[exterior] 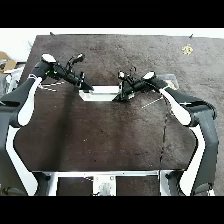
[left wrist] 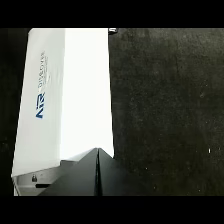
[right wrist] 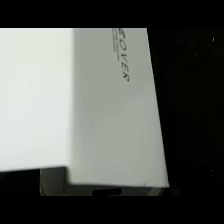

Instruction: Fold the box and place the chain.

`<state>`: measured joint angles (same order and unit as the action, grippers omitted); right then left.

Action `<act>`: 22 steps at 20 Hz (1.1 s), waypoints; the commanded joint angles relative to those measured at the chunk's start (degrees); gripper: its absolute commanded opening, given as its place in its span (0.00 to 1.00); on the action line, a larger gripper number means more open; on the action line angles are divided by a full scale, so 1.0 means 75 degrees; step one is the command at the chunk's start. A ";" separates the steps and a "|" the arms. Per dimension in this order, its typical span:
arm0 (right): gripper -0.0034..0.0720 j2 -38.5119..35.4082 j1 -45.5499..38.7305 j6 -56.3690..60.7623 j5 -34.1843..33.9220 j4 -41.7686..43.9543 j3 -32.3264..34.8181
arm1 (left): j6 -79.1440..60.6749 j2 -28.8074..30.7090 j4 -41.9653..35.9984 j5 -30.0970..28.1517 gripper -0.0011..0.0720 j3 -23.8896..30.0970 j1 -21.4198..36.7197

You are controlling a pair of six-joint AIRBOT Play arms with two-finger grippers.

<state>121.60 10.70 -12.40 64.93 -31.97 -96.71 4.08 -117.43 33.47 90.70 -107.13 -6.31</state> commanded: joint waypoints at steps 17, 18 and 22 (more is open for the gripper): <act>0.63 -0.0003 0.0006 0.0003 0.0003 0.0006 -0.0003 | 0.0254 -0.0003 0.0446 -0.1515 0.03 0.0023 -0.0758; 0.63 -0.0003 0.0006 0.0003 0.0003 0.0006 -0.0003 | 0.0254 -0.0003 0.0370 -0.1737 0.03 0.0023 -0.0755; 0.63 -0.0003 0.0006 0.0003 0.0003 0.0006 -0.0003 | 0.0256 -0.0003 0.0178 -0.2066 0.03 0.0023 -0.0752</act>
